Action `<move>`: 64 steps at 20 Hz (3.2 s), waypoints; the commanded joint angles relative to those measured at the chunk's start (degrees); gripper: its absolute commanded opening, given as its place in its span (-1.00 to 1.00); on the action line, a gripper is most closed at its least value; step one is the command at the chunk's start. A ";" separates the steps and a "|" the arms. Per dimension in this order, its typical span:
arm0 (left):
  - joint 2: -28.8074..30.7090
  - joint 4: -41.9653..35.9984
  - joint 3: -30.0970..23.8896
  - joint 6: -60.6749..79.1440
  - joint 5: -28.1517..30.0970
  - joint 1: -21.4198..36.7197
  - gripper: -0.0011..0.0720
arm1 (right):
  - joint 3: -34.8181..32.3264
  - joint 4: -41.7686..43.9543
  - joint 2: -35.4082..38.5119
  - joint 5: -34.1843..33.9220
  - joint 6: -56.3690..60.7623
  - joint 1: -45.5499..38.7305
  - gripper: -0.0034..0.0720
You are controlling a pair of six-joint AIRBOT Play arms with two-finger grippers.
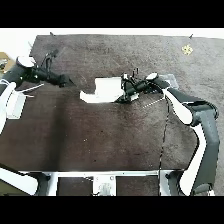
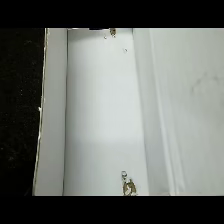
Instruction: Fold the box and place the chain.
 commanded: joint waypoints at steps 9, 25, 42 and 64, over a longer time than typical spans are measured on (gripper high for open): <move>-7.54 -7.48 -7.41 0.22 5.07 -3.45 -0.96 | -0.02 0.00 0.00 0.02 0.00 0.00 0.54; -7.74 -23.10 -7.28 7.13 0.07 -6.10 -0.51 | -0.02 0.00 0.00 0.00 0.00 0.00 0.54; -7.74 0.76 7.21 -13.79 2.16 -14.84 -0.12 | -0.02 0.00 0.00 0.02 0.00 0.00 0.54; -12.81 32.41 21.22 -47.04 -1.46 -27.43 -0.13 | -0.02 0.00 0.00 0.02 0.00 0.00 0.54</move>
